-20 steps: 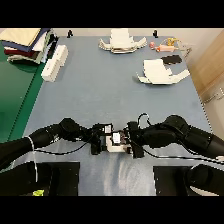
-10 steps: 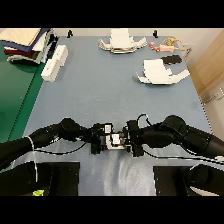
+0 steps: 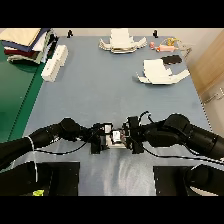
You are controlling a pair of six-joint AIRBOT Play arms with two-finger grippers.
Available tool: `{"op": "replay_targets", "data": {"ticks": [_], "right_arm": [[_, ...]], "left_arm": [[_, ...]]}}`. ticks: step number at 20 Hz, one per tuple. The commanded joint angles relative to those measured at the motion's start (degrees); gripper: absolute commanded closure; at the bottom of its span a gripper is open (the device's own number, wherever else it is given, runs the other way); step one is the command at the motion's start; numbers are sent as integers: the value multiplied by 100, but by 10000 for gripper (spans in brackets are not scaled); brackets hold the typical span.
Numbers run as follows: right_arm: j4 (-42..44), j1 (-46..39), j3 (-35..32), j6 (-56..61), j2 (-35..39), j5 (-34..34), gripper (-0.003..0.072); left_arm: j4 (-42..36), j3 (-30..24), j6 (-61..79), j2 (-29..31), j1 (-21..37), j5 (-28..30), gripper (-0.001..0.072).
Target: Fold the box.
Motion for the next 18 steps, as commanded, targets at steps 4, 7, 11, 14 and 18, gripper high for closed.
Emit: {"op": "replay_targets", "data": {"ticks": [4,7,11,14,18], "right_arm": [[-374,2,13,264,61,20,162],[-203,4,13,264,61,17,162],[-26,4,11,264,46,7,190],[304,4,11,264,42,-101,257],[566,4,11,267,-44,-195,287]], "left_arm": [[7,2,9,-4,2,-9,223],[7,2,9,-4,2,-9,223],[7,2,9,-4,2,-9,223],[7,2,9,-4,2,-9,223],[7,2,9,-4,2,-9,223]]}}
